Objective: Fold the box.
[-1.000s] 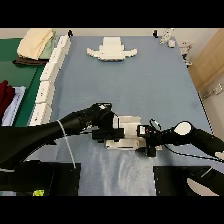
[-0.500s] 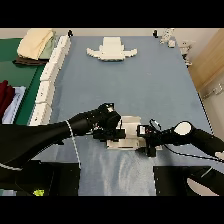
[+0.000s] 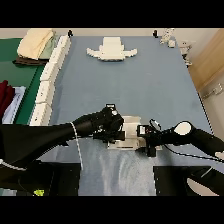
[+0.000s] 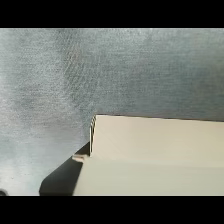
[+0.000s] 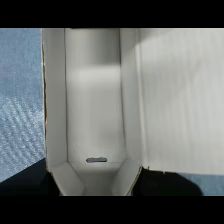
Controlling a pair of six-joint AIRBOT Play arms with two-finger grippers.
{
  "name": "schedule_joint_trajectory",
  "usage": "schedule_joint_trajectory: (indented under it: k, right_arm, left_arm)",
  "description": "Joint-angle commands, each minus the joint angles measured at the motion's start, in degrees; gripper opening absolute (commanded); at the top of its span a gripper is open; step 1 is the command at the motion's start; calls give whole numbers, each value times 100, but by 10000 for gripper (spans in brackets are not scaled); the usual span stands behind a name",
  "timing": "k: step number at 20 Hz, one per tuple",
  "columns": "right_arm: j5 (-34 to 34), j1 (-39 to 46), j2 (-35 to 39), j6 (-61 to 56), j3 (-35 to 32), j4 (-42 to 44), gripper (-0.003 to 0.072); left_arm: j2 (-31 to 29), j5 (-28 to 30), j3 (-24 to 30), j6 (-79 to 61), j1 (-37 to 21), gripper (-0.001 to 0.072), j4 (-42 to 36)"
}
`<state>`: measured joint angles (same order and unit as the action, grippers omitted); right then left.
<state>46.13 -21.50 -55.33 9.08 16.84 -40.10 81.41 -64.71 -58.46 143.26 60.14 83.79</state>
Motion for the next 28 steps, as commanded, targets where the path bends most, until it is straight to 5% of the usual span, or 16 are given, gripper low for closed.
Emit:
schedule_joint_trajectory:
  k: [1, 3, 4, 5, 6, 14, 19, 20, 21, 22, 28]
  right_arm:
    - [0, -4, 4, -2, 0, 2, 509]
    - [2, -2, 4, -2, 0, 2, 509]
    - [0, -2, 4, -2, 0, 2, 509]
    - [2, -2, 4, -2, 0, 2, 509]
    - [0, -4, 4, -2, 0, 2, 508]
    - [0, -4, 4, -2, 0, 2, 508]
    - [2, -2, 4, -2, 0, 2, 509]
    - [2, -2, 4, -2, 0, 4, 509]
    - [2, -2, 4, -2, 0, 2, 509]
    - [2, -2, 4, -2, 0, 2, 509]
    - [2, -4, 4, -2, 0, 2, 509]
  left_arm:
    - [28, 46, -15, 76, 31, 14, 68]
    - [22, 33, -15, 50, 37, 16, 44]
    - [13, 0, -17, 11, 37, 74, 44]
    - [4, -46, -26, 9, 37, 379, 44]
    - [0, -142, -57, 20, 37, 596, 44]
    - [-7, -752, -656, -83, 13, 593, 223]
    - [-7, -2739, -1714, -837, 13, 592, 391]
    - [-7, -3029, -1886, -997, 15, 565, 433]
    - [-7, -3254, -2028, -1071, 15, 213, 483]
    - [-7, -3305, -2100, -1338, 15, 14, 520]
    - [-9, -2765, -2122, -2699, 26, 14, 514]
